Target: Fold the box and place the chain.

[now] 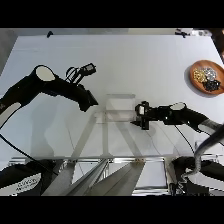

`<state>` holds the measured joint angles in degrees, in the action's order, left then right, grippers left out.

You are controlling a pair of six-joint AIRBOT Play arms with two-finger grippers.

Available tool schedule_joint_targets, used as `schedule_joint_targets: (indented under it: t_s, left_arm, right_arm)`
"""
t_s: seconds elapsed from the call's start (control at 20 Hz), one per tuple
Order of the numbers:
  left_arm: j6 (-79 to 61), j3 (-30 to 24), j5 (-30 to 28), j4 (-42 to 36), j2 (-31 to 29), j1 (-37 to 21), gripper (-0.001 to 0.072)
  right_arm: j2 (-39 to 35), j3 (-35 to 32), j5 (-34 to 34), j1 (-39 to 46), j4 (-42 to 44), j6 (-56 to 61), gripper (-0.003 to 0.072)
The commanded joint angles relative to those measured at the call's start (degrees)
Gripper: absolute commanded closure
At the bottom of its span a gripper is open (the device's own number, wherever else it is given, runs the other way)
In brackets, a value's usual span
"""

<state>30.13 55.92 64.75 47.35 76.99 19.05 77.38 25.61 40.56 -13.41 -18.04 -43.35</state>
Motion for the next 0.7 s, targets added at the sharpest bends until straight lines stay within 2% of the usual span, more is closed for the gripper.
schedule_joint_targets:
  t_s: [0.0, 0.1, 0.2, 0.3, 0.4, 0.45, 0.55, 0.65]
  left_arm:
    - [-2.6, -3.0, -5.1, 5.1, -0.1, 2.8, 0.0707]
    - [-2.6, -7.3, -11.7, 5.5, -0.9, 4.0, 0.0709]
    - [-5.9, -13.0, -18.6, 0.5, -4.2, 3.0, 0.0708]
    - [-16.0, -18.0, -16.4, -7.3, -9.9, 1.6, 0.0707]
    - [-20.0, -20.5, -16.5, -8.6, -15.2, 2.2, 0.0704]
    - [-21.7, -20.6, -16.0, -8.4, -16.9, 2.5, 0.0678]
    - [-22.9, -20.6, -14.4, -8.3, -18.5, 3.2, 0.0530]
    - [-25.4, -20.6, -11.2, -7.6, -18.2, 3.2, 0.0490]
  right_arm:
    - [0.0, 0.0, 0.0, 0.0, 0.0, 0.0, 0.0265]
    - [0.0, 0.0, 0.0, 0.0, 0.0, 0.0, 0.0265]
    - [0.0, 0.0, 0.0, 0.0, 0.0, 0.0, 0.0265]
    - [0.0, 0.0, 0.0, 0.0, 0.0, 0.0, 0.0265]
    - [0.0, 0.0, 0.0, 0.0, 0.0, 0.0, 0.0265]
    - [0.0, 0.0, 0.0, 0.0, 0.0, 0.0, 0.0265]
    - [0.0, 0.0, 0.1, 0.0, 0.0, 0.0, 0.0265]
    - [0.0, 0.0, 0.1, 0.0, 0.0, 0.0, 0.0265]
